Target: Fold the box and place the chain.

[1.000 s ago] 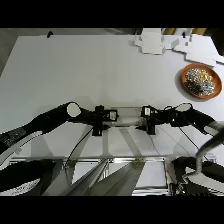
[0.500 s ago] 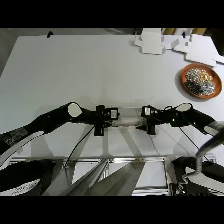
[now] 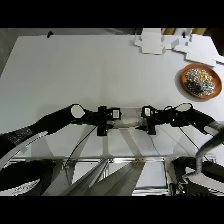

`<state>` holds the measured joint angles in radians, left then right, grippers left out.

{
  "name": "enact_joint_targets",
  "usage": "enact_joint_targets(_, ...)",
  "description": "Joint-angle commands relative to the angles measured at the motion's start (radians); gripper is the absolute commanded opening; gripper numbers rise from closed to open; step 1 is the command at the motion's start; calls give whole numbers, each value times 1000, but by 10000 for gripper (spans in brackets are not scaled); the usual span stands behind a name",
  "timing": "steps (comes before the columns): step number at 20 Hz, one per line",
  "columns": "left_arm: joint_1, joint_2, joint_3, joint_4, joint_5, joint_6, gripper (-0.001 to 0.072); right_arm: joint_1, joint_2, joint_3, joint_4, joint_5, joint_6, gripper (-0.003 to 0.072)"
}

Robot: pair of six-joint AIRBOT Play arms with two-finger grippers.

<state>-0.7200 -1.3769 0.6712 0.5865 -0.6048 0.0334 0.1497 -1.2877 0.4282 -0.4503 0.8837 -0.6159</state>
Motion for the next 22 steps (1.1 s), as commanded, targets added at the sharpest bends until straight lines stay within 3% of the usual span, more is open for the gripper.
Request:
enact_joint_targets(1, -14, -10, 0, -50, 14, 12, 397, 1, 0, 0, 3, -2, 5, 409)
enact_joint_targets(7, -10, 2, 0, -42, -8, -15, 383, 1, 0, 0, 3, -2, 5, 409)
enact_joint_targets(8, -6, 16, 0, -24, -13, -59, 321, 1, 0, 0, 3, -2, 5, 409)
enact_joint_targets(9, 0, 34, 0, 2, -19, -113, 214, 1, 0, 0, 3, -2, 5, 409)
enact_joint_targets(10, 10, 56, 0, 40, -35, -183, 178, 1, 0, 0, 3, -2, 5, 409)
enact_joint_targets(17, 134, 260, 0, 291, -221, -760, 109, 1, 0, 0, 3, -2, 5, 409)
enact_joint_targets(18, 158, 292, 0, 329, -237, -850, 3, 1, 0, 0, 3, -2, 5, 409)
enact_joint_targets(22, 221, 334, -3, 494, -303, -1186, 1, 1, 0, 0, 3, -2, 5, 409)
